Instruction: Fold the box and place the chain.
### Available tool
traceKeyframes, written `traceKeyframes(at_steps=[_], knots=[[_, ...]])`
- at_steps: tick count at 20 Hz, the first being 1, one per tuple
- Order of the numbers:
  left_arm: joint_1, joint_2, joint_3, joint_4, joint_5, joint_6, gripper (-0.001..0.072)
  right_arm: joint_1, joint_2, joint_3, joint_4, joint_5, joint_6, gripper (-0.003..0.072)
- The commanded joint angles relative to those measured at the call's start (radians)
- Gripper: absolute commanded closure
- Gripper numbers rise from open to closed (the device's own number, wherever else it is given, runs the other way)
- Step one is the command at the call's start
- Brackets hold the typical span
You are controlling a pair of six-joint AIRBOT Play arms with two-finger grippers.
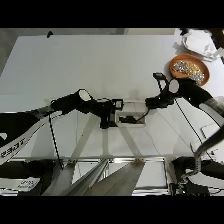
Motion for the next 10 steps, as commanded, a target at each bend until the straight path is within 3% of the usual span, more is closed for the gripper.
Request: traceKeyframes(at_steps=[1, 10], knots=[[-0.001, 0.000, 0.001, 0.002, 0.003, 0.006, 0.0371, 0.003, -0.002, 0.000, 0.013, 0.000, 0.004, 0.0389], [-0.001, 0.000, 0.001, 0.002, 0.003, 0.006, 0.0371, 0.002, 0.068, 0.000, -0.031, 0.074, 0.005, 0.0389]])
